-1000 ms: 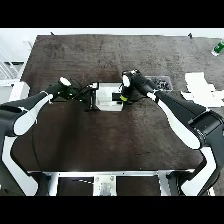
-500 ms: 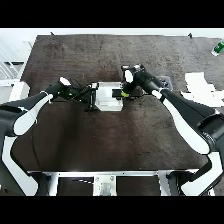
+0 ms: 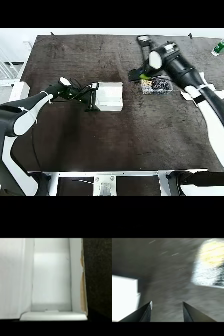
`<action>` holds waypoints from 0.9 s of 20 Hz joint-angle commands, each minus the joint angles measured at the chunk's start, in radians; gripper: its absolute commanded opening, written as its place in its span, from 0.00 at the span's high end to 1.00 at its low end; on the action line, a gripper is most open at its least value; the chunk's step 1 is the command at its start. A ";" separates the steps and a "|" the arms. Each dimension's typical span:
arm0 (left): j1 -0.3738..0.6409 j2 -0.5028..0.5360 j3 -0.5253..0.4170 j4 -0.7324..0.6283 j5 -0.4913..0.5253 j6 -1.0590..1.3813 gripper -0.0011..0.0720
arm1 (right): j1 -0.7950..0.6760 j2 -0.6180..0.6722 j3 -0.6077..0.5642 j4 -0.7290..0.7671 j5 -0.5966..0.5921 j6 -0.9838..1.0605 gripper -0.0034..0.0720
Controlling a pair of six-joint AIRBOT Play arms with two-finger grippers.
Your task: Fold the box and place the chain.
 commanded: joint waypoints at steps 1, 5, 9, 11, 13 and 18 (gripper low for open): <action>0.000 0.000 0.000 0.000 0.000 0.001 0.26 | -0.115 0.041 -0.046 -0.057 -0.123 -0.019 0.35; 0.000 0.000 0.000 0.000 0.000 0.001 0.26 | -0.169 0.059 -0.220 -0.048 -0.305 -0.018 0.35; 0.000 0.000 0.000 0.000 0.000 0.000 0.26 | -0.221 0.060 -0.387 -0.011 -0.555 0.035 0.35; 0.000 0.000 0.000 0.000 0.001 0.000 0.27 | -0.279 0.056 -0.418 0.035 -0.581 0.030 0.36; 0.000 0.000 0.000 0.000 0.000 0.000 0.26 | -0.331 0.040 -0.422 0.155 -0.582 -0.101 0.38; 0.000 0.000 0.000 0.000 0.001 0.000 0.26 | -0.402 -0.024 -0.420 0.467 -0.582 -0.410 0.47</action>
